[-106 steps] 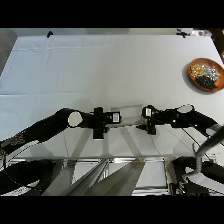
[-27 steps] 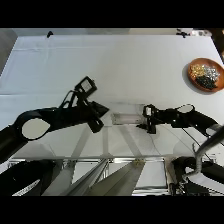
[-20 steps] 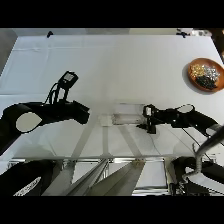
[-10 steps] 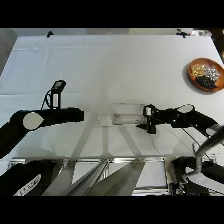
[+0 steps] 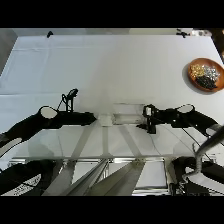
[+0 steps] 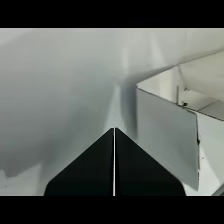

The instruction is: Fold the box and place the chain.

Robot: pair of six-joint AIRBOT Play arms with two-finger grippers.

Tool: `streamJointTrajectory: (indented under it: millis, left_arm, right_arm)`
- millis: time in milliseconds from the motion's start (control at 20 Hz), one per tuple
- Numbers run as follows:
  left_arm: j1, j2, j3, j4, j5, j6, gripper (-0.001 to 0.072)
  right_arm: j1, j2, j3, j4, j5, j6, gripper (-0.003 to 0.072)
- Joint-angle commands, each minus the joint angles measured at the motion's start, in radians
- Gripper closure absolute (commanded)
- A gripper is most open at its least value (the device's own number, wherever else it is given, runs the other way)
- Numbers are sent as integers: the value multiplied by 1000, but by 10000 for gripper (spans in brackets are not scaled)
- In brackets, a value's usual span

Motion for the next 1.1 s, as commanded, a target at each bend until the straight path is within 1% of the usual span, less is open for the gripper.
streamJointTrajectory:
  millis: [0, 200, 400, 650, 750, 900, 950, 1050]
  left_arm:
    - [1, -84, -1, -189, -33, 151, 704]
    - [1, -103, -1, -216, -49, 163, 703]
    - [1, -103, 0, -234, -147, 261, 703]
    - [0, -103, 0, -233, -145, 269, 703]
    - [0, -103, 0, -285, -157, 334, 702]
    - [1, -103, 0, -440, -225, 509, 702]
    - [1, -103, 0, -464, -239, 537, 702]
    - [0, -103, 0, -470, -245, 544, 701]
  right_arm:
    - [0, 0, 0, 0, 0, 0, 227]
    - [1, 0, 0, 0, 0, 0, 227]
    - [1, 0, 0, 0, 0, 0, 227]
    - [1, 0, 0, 0, 0, 0, 227]
    - [0, 0, 0, 0, 0, 0, 227]
    - [0, 0, 0, 0, 0, 0, 227]
    - [1, 0, 0, 0, 0, 0, 227]
    - [0, 0, 0, 0, 0, 0, 227]
